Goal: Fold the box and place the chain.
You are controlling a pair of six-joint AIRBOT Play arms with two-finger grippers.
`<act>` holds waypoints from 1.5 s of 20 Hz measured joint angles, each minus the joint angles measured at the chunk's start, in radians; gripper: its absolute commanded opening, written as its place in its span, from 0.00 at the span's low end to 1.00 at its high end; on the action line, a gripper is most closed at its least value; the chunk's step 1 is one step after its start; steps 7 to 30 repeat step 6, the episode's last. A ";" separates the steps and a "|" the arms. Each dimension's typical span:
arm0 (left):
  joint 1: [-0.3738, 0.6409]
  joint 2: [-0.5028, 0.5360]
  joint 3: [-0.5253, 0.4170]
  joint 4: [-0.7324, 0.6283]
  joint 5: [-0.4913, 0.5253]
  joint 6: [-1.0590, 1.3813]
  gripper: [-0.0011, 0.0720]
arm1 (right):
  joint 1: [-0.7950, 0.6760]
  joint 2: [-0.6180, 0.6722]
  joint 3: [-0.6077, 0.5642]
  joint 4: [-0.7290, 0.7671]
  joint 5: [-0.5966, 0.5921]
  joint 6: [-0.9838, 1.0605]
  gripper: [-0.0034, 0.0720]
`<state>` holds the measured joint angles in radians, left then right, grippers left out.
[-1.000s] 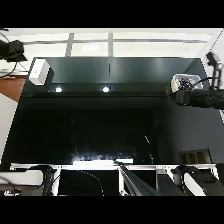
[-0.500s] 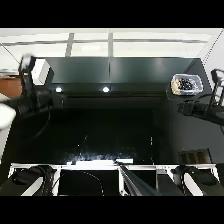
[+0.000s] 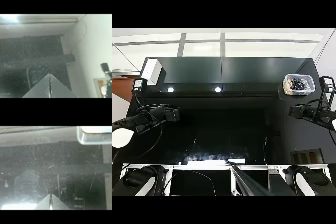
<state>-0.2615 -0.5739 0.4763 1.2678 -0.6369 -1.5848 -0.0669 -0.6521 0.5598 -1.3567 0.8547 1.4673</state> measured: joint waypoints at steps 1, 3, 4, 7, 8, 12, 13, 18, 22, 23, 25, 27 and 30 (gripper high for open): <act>0.000 0.002 -0.003 0.000 0.002 -0.001 0.06 | 0.000 0.000 -0.001 -0.002 -0.002 0.001 0.10; 0.000 0.003 -0.006 0.000 0.007 -0.001 0.06 | 0.000 0.000 -0.002 -0.003 -0.004 0.002 0.10; 0.000 0.004 -0.006 0.000 0.006 -0.001 0.06 | 0.000 0.000 -0.002 -0.005 -0.005 0.002 0.10; 0.000 0.005 -0.008 0.000 0.007 -0.001 0.06 | 0.000 0.000 -0.003 -0.005 -0.005 0.002 0.10; 0.000 0.005 -0.008 0.000 0.007 -0.001 0.06 | 0.000 0.000 -0.003 -0.005 -0.005 0.002 0.10; 0.000 0.005 -0.008 0.000 0.007 -0.001 0.06 | 0.000 0.000 -0.003 -0.005 -0.005 0.002 0.10; 0.000 0.005 -0.008 0.000 0.007 -0.001 0.06 | 0.000 0.000 -0.003 -0.005 -0.005 0.002 0.10; 0.000 0.005 -0.008 0.000 0.007 -0.001 0.06 | 0.000 0.000 -0.003 -0.005 -0.005 0.002 0.10; 0.000 0.005 -0.008 0.000 0.007 -0.001 0.06 | 0.000 0.000 -0.003 -0.005 -0.005 0.002 0.10; 0.000 0.005 -0.008 0.000 0.007 -0.001 0.06 | 0.000 0.000 -0.003 -0.005 -0.005 0.002 0.10; 0.000 0.005 -0.008 0.000 0.007 -0.001 0.06 | 0.000 0.000 -0.003 -0.005 -0.005 0.002 0.10; 0.000 0.005 -0.008 0.000 0.007 -0.001 0.06 | 0.000 0.000 -0.003 -0.005 -0.005 0.002 0.10; 0.000 0.005 -0.008 0.000 0.007 -0.001 0.06 | 0.000 0.000 -0.003 -0.005 -0.005 0.002 0.10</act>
